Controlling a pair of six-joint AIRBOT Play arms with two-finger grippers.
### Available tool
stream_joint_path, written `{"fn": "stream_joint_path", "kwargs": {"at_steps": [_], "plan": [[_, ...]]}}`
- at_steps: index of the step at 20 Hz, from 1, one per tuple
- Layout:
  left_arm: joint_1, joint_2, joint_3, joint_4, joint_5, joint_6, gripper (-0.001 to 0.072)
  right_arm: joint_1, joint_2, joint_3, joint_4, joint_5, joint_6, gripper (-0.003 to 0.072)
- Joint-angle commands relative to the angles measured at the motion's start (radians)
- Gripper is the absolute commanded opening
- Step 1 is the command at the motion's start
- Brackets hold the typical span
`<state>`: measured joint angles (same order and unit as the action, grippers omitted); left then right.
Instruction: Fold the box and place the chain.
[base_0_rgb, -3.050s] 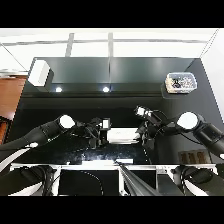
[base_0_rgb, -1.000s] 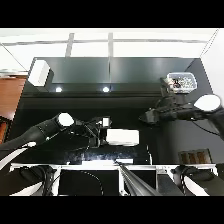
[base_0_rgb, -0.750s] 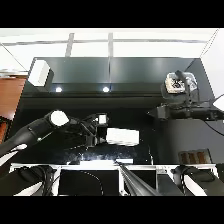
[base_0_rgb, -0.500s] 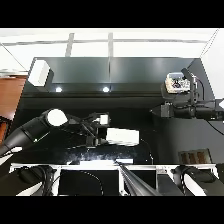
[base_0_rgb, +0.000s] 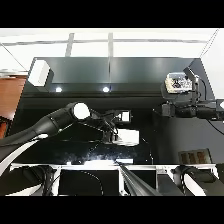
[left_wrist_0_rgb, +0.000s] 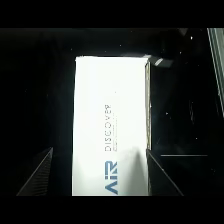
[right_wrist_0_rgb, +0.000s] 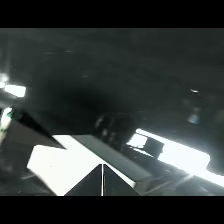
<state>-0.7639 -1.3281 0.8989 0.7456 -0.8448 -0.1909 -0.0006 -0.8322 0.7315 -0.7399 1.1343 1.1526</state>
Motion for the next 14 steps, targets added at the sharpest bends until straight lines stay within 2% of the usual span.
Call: {"fn": "stream_joint_path", "kwargs": {"at_steps": [1,14], "plan": [[-0.007,-0.031,0.022,-0.014,-0.002,-0.001,0.0704,-0.029,0.001,0.001,-0.066,-0.022,0.049,0.0013],[-0.008,-0.068,0.022,-0.013,-0.056,-0.028,0.0704,-0.043,0.001,0.001,-0.082,-0.016,0.048,0.0013]]}}
